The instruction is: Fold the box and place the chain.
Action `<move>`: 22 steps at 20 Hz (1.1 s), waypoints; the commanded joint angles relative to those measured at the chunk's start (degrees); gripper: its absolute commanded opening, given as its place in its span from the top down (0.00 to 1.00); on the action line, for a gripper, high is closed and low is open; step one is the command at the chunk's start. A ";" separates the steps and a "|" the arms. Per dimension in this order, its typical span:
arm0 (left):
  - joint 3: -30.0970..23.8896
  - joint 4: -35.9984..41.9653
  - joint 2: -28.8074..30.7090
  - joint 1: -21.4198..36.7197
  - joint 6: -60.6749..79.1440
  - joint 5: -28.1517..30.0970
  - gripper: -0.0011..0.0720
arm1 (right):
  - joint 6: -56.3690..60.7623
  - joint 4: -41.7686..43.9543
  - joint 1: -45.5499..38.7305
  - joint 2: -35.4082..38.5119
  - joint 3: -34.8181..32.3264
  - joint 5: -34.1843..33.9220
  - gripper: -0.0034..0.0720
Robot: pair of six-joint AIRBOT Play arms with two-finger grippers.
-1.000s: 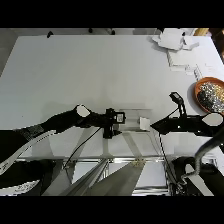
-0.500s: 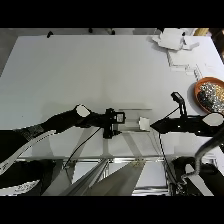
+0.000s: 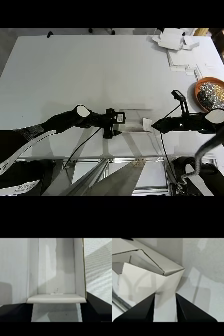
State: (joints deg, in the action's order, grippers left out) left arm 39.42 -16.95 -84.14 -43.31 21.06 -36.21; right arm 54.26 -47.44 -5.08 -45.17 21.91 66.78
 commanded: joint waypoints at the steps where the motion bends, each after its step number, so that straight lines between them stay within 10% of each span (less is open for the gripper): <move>1: 0.00 0.00 0.04 0.00 -0.04 -0.04 0.61 | 0.87 -0.02 -0.04 0.00 0.39 1.05 0.56; 13: 0.00 -0.02 0.04 0.00 -0.04 -0.04 0.61 | 18.69 0.33 10.82 -4.28 0.50 -10.36 0.44; 22: 0.00 0.00 0.04 0.00 -0.04 -0.07 0.61 | 46.56 -23.34 26.27 -5.33 7.58 -13.07 0.52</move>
State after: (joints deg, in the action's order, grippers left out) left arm 39.42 -16.93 -84.14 -43.31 20.97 -36.25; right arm 92.25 -64.73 16.64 -49.76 27.68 54.50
